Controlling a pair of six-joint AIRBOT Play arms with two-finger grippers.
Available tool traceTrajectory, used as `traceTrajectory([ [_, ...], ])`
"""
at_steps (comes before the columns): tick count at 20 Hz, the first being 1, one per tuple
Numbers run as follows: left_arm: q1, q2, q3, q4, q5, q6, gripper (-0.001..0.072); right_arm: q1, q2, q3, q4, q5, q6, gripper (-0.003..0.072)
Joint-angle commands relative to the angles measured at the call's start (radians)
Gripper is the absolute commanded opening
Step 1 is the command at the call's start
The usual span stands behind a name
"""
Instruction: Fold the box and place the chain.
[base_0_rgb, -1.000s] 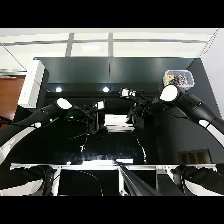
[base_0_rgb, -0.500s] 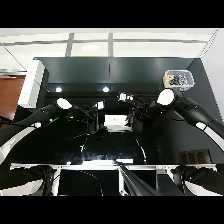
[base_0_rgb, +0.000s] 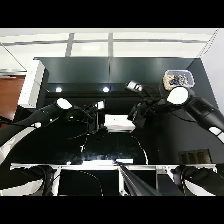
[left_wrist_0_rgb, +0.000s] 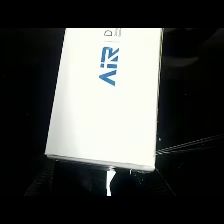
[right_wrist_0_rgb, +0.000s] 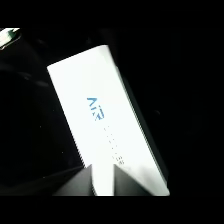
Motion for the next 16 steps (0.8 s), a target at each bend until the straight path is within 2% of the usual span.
traceTrajectory([
  [1,-0.001,0.0,0.0,0.0,0.0,0.002,0.0291,-0.043,0.03,-0.025,0.039,0.033,0.377,0.0021],
  [4,-0.001,0.0,0.0,0.0,0.0,0.002,0.029,-0.035,-0.02,-0.104,0.289,-0.033,0.427,0.0021],
  [7,-0.001,0.0,0.0,0.0,0.0,0.002,0.0291,-0.035,-0.12,-0.108,0.435,-0.072,0.423,0.0021],
  [11,-0.001,0.0,0.0,0.0,0.0,0.002,0.0291,-0.035,-0.216,-0.108,0.42,-0.078,0.42,0.0021],
  [16,-0.001,0.0,0.0,0.0,0.0,0.002,0.0297,-0.035,-0.246,-0.108,0.372,-0.102,0.421,0.0021],
])
